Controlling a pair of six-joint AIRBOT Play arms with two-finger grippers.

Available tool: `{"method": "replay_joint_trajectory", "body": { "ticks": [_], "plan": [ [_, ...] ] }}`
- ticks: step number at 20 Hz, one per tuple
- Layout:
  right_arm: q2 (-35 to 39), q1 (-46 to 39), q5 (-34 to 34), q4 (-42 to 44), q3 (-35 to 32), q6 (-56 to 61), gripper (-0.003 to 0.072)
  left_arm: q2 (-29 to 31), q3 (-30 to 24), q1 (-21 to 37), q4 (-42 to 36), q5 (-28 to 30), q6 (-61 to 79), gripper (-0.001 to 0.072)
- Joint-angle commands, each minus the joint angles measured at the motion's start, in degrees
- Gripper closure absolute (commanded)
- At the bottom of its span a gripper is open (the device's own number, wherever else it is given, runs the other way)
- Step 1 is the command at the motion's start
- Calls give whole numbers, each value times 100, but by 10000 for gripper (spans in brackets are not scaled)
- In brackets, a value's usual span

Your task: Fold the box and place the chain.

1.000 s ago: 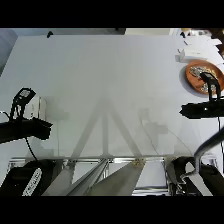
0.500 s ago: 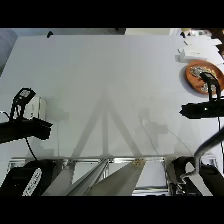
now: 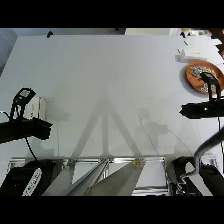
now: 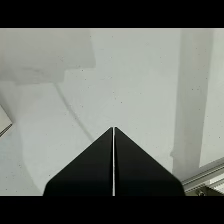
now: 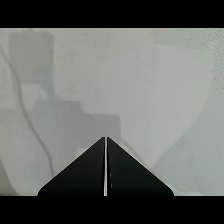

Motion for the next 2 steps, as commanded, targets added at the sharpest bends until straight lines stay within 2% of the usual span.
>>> {"method": "replay_joint_trajectory", "body": {
  "ticks": [1,2],
  "plan": [
    [0,4,0,2,-2,2,670,-2,-4,-4,2,2,0,703],
    [0,4,2,2,-2,2,670,-2,-4,-4,2,2,0,703]
  ]
}}
